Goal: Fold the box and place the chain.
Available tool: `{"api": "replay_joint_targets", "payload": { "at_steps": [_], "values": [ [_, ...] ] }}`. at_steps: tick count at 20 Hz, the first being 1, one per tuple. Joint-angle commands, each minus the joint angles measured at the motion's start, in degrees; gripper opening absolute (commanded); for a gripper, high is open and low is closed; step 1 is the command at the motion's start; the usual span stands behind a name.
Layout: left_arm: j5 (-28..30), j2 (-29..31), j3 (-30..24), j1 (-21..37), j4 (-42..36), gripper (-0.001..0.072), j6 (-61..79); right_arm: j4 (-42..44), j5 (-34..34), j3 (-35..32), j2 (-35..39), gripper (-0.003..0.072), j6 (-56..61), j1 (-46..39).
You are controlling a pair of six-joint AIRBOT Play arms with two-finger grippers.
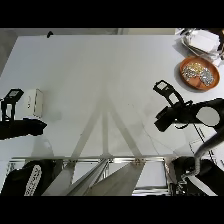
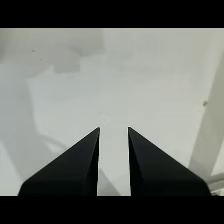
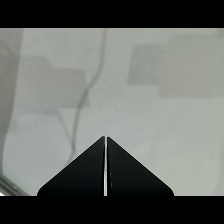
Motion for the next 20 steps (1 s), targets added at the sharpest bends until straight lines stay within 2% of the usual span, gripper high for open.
{"api": "replay_joint_targets", "payload": {
  "at_steps": [1, 8, 14, 15, 16, 20],
  "values": [
    [-2.12, -0.09, -0.13, -0.48, -0.22, 0.0183, -0.07, 0.09, 0.00, 0.04, 0.04, 0.0012, 0.02, 0.02],
    [-2.12, -0.09, -0.13, -0.48, -0.20, 0.0183, -0.04, 0.28, 0.11, 0.04, 0.04, 0.0012, 0.09, 0.02],
    [-2.12, -0.07, -0.13, -0.48, -0.22, 0.0183, -0.07, 0.28, 1.22, 0.04, 0.04, 0.0013, 7.61, 0.02],
    [-2.12, -0.09, -0.13, -0.48, -0.22, 0.0183, -0.07, 0.28, 1.44, 0.04, 0.04, 0.0017, 7.89, 0.02],
    [-2.12, -0.09, -0.13, -0.48, -0.22, 0.0183, -0.07, 0.24, 1.49, 0.04, 0.04, 0.0056, 8.92, 0.02],
    [-2.12, -0.09, -0.13, -0.48, -0.22, 0.0183, -0.07, 0.28, 1.49, 0.04, 0.04, 0.0062, 9.05, 0.02]
  ]
}}
